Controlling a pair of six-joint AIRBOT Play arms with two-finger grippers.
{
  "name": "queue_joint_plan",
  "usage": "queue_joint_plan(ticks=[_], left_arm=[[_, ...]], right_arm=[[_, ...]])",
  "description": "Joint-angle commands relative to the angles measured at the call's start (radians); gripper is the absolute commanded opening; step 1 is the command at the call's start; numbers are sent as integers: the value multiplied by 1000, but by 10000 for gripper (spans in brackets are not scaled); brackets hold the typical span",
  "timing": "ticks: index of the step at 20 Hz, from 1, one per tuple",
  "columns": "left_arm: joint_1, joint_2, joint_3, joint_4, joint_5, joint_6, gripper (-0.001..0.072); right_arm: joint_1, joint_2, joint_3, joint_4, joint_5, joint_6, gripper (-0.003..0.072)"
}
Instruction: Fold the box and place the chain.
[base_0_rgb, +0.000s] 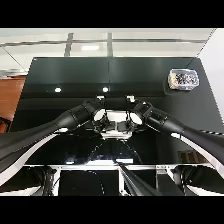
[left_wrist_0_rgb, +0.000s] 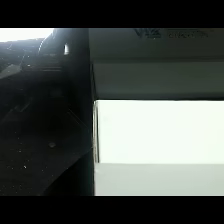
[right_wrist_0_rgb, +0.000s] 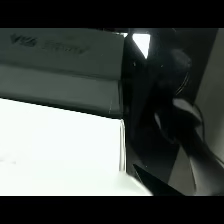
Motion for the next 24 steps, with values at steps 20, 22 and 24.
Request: queue_joint_plan(ticks=[20, 22, 24], left_arm=[[0, -1, 0, 0, -16, -3, 31], [0, -1, 0, 0, -16, -3, 31], [0, -1, 0, 0, -15, -3, 31]], right_arm=[[-820, 276, 12, -263, -333, -154, 715], [-898, 166, 74, -94, -314, -158, 715], [-930, 47, 182, -23, -208, -49, 714]])
